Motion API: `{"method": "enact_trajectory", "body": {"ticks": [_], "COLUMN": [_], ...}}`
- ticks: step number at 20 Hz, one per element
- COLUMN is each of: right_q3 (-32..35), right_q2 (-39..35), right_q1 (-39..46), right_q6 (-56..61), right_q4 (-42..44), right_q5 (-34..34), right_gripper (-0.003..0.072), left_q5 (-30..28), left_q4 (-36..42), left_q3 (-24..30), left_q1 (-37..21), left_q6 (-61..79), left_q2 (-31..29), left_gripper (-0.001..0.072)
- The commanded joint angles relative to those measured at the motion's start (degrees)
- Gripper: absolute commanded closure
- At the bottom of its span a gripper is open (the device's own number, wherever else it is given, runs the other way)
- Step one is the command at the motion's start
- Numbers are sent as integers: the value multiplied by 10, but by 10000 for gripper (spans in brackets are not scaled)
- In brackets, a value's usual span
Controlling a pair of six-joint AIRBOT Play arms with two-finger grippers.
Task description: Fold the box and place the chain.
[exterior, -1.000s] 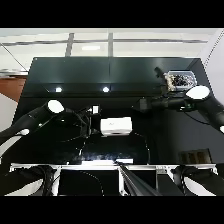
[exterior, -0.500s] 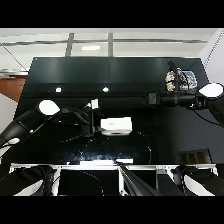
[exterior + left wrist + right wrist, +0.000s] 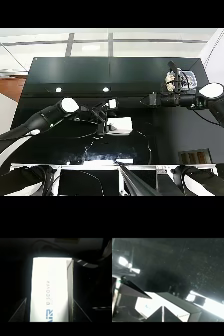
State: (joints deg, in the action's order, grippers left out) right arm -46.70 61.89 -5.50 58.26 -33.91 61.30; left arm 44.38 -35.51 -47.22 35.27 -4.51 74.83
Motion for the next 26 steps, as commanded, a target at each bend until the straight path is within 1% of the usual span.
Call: {"method": "enact_trajectory", "body": {"ticks": [1, 26], "right_q3": [0, 0], "right_q2": [0, 0], "right_q1": [0, 0], "right_q6": [0, 0], "right_q4": [-4, -6], "right_q5": [-1, -5], "right_gripper": [654, 654], "left_q5": [-4, -3], "left_q4": [2, 0], "left_q3": [-7, -5], "left_q1": [8, 13], "left_q6": [12, 17], "left_q2": [16, 24], "left_gripper": [6, 5]}}
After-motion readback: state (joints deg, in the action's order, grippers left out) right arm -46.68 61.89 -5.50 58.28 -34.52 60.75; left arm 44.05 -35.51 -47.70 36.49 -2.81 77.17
